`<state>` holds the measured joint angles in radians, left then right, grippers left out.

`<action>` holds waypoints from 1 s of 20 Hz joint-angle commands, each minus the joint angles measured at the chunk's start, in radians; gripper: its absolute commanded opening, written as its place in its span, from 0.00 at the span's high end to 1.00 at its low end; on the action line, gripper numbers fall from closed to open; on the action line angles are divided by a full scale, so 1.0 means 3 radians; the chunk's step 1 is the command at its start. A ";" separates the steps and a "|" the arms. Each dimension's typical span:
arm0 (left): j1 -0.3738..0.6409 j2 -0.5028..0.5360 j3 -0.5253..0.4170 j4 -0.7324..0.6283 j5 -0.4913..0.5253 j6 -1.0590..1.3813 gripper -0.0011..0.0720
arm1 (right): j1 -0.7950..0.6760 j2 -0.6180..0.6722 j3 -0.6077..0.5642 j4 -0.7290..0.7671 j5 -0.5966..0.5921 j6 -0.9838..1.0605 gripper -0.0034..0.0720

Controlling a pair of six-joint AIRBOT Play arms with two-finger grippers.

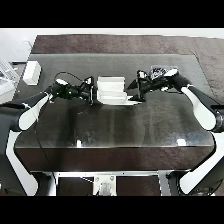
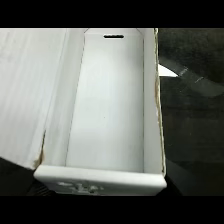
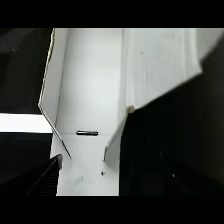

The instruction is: Fold the box and place the chain.

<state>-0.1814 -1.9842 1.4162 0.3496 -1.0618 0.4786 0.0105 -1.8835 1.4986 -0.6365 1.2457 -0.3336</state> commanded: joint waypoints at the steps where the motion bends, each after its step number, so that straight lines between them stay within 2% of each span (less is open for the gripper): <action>1: -0.0001 0.0004 -0.0001 0.0004 -0.0014 0.0003 0.22 | -0.0140 0.0252 0.0004 -0.0043 0.0114 0.0160 0.00; 2: -0.0001 0.0003 -0.0001 0.0004 -0.0014 0.0003 0.22 | -0.0145 0.0322 0.0004 0.0028 0.0228 0.0168 0.00; 3: -0.0001 0.0003 -0.0001 0.0004 -0.0014 0.0003 0.22 | -0.0144 0.0366 0.0004 0.0137 0.0370 0.0169 0.15; 4: -0.0001 0.0003 -0.0001 0.0004 -0.0014 0.0003 0.22 | -0.0142 0.0392 0.0004 0.0296 0.0571 0.0165 0.69; 5: -0.0001 0.0003 -0.0001 0.0004 -0.0014 0.0003 0.22 | -0.0142 0.0397 0.0003 0.0493 0.0698 0.0168 0.95; 7: -0.0001 0.0003 -0.0001 0.0004 -0.0014 0.0004 0.22 | -0.0102 0.0395 -0.0003 0.0779 0.0654 0.0251 0.95; 9: -0.0001 0.0004 -0.0001 0.0005 -0.0014 0.0003 0.22 | 0.0005 0.0361 -0.0004 0.0896 0.0338 0.0463 0.95; 14: -0.0001 0.0003 -0.0001 0.0004 -0.0017 0.0003 0.22 | 0.0333 0.0155 0.0011 0.0806 -0.0334 0.0515 0.96; 20: -0.0001 0.0003 -0.0001 0.0004 -0.0079 0.0003 0.22 | 0.0387 -0.0013 0.0041 0.0690 -0.0931 0.0514 0.96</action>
